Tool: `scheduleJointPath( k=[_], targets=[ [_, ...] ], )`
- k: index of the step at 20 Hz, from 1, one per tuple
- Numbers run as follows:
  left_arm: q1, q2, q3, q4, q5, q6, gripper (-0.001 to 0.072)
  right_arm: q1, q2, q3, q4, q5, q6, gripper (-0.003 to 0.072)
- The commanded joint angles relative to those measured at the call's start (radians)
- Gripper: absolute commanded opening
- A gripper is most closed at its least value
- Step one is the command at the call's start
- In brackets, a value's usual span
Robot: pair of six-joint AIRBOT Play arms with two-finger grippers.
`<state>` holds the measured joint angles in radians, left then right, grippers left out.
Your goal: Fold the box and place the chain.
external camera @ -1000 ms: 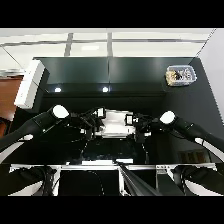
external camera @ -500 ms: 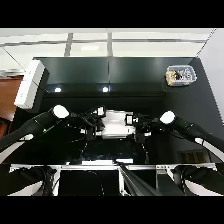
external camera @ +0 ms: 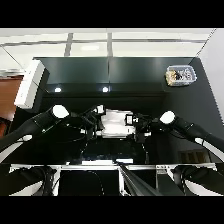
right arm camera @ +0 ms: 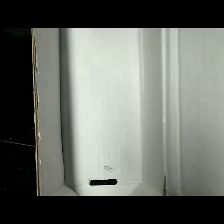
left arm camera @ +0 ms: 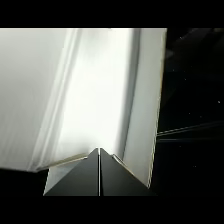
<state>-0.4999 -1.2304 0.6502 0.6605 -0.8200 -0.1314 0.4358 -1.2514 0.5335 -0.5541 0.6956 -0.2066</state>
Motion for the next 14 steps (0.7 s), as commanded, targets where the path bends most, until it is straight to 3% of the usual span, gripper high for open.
scheduleJointPath(
  k=[1,4,6,8,10,14],
  targets=[
    [0.019,0.084,0.024,0.242,-0.002,-0.383,0.0024,0.000,-0.001,0.000,0.000,0.000,-0.001,0.0164],
    [0.125,0.193,0.023,0.553,-0.023,-0.735,0.0027,0.000,-0.001,0.000,0.000,0.000,-0.001,0.0164],
    [0.271,0.212,0.022,0.621,-0.089,-0.992,0.0027,0.000,-0.001,0.000,0.000,0.000,-0.001,0.0164],
    [0.438,0.193,0.010,0.493,-0.170,-1.232,0.0027,0.000,-0.001,0.000,0.000,0.000,-0.001,0.0164],
    [0.580,0.159,-0.024,0.303,-0.261,-1.213,0.0027,0.000,-0.001,0.000,0.000,0.000,-0.001,0.0164],
    [0.680,0.045,-0.108,0.097,-0.345,-1.086,0.0025,0.000,-0.001,0.000,0.000,0.000,-0.001,0.0164]
  ],
)
